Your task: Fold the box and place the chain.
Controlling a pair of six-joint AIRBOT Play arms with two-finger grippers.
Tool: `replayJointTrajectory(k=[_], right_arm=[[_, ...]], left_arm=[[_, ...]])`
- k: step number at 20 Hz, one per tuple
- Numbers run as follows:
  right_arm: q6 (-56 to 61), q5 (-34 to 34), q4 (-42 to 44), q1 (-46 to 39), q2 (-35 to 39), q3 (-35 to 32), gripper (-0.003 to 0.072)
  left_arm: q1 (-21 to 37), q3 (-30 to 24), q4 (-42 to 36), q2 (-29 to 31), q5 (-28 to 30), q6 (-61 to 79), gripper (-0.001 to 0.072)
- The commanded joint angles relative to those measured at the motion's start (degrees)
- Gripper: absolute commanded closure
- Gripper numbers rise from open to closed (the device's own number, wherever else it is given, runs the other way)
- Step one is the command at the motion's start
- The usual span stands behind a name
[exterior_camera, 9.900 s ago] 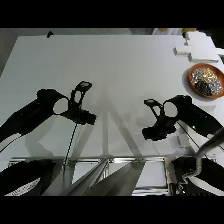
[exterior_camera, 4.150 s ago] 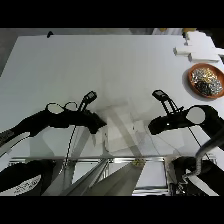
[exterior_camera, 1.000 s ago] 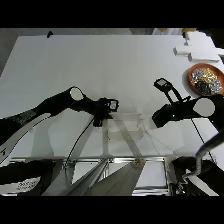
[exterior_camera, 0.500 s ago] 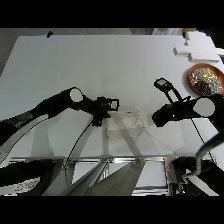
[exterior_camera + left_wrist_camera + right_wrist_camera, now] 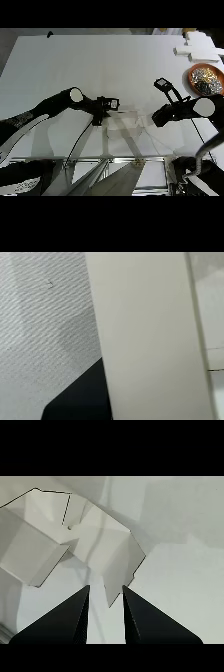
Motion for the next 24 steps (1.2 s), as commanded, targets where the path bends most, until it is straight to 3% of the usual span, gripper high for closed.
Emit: replayJointTrajectory(k=[1,11,12,14,15,20,24], right_arm=[[0.0,0.0,0.0,0.0,0.0,0.0,0.0447],[0.0,0.0,0.1,0.0,0.0,0.0,0.0448],[0.0,0.0,0.3,0.0,0.0,0.0,0.0464],[-2.8,0.2,2.3,0.0,0.0,0.0,0.0634],[-3.5,0.0,3.8,0.0,0.0,0.0,0.0669],[-7.2,0.9,9.3,0.8,0.0,0.0,0.0669],[-8.9,1.6,6.5,7.8,0.0,0.0,0.0669]], left_arm=[[0.0,0.0,0.2,-0.2,0.0,0.0,0.0701],[0.0,0.0,0.2,-0.2,0.0,0.0,0.07],[0.0,0.0,0.2,-0.2,0.0,0.0,0.07],[0.0,0.0,0.2,-0.2,0.0,0.0,0.07],[0.0,0.0,0.2,-0.2,0.0,0.0,0.07],[0.0,0.0,0.2,-0.2,0.0,0.0,0.07],[0.0,0.0,0.2,-0.2,0.0,0.0,0.07]])
